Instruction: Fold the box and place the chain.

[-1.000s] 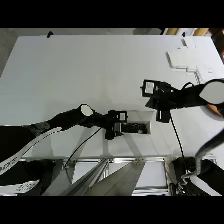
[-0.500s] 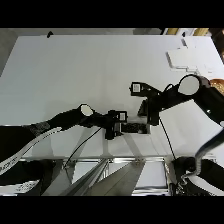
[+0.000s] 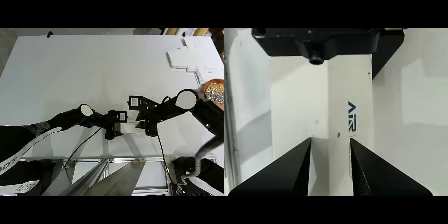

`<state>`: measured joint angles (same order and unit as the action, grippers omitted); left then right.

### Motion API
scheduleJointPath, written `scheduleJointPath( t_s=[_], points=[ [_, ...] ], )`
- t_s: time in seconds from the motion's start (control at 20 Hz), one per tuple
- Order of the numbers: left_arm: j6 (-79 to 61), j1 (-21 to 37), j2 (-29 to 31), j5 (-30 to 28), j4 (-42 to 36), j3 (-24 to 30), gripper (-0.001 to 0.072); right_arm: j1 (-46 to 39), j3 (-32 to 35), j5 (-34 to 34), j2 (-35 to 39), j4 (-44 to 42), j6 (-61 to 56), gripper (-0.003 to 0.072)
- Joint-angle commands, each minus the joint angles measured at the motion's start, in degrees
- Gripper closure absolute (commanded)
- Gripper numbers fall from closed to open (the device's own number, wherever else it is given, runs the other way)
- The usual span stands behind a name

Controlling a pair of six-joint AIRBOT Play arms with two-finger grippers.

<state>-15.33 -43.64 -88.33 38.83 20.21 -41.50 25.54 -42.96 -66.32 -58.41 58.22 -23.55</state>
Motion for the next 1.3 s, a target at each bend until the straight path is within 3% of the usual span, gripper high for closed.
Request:
scheduleJointPath(
  t_s=[0.0, 0.25, 0.5, 0.85, 1.25],
  points=[
    [0.0, 0.0, 0.0, 0.0, 0.0, 0.0, 0.0418, 0.2, 1.6, 2.0, 0.5, 0.7, 0.4, 0.0401],
    [0.0, 0.0, 0.0, 0.0, 0.0, 0.0, 0.0418, 0.2, 4.6, 4.3, 0.6, 3.3, 6.1, 0.0402],
    [0.0, 0.0, 0.0, 0.0, 0.0, 0.0, 0.0418, 3.4, 4.6, 4.6, 4.3, 3.6, 6.1, 0.0405],
    [0.0, 0.0, 0.0, 0.0, 0.0, 0.0, 0.0418, 4.7, 6.2, 4.4, 7.6, 10.3, 5.8, 0.0429],
    [0.0, 0.0, 0.0, 0.0, 0.0, 0.0, 0.0418, 4.8, 7.9, 4.1, 8.3, 8.6, 4.2, 0.0429]
  ],
)
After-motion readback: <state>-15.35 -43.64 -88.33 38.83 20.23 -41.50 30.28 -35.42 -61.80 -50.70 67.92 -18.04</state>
